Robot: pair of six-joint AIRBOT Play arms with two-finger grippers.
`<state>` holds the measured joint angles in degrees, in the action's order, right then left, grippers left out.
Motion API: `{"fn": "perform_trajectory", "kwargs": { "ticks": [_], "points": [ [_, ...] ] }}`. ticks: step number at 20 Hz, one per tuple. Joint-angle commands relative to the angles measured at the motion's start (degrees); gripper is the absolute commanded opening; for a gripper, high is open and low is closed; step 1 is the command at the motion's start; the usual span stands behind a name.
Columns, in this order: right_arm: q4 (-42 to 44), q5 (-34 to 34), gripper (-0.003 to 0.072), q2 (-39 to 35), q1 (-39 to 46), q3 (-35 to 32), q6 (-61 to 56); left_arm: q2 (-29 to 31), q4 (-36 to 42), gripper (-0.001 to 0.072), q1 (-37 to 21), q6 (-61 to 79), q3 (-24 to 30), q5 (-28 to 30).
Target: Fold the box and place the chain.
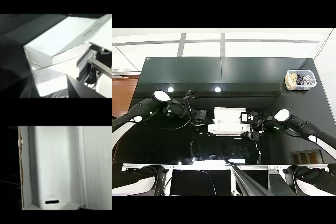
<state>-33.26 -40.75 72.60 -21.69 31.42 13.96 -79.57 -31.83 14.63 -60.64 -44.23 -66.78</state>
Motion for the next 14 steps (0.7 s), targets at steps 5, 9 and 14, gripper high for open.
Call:
{"fn": "perform_trajectory", "kwargs": {
  "ticks": [5, 9, 14],
  "points": [
    [0.0, 0.0, 0.0429, 0.0, 0.0, 0.0, 0.0, 0.0, -3.0, 0.0491, 5.4, -4.8, -3.8, 2.2],
    [0.0, 0.0, 0.0429, 0.0, 0.0, 0.0, 0.0, 0.0, -16.2, 0.0491, 9.7, -19.1, -8.1, 4.0],
    [0.0, 0.0, 0.0429, 0.0, 0.0, 0.0, 0.0, 0.0, -21.2, 0.0491, 15.1, -27.3, -9.5, 7.4]
  ]
}}
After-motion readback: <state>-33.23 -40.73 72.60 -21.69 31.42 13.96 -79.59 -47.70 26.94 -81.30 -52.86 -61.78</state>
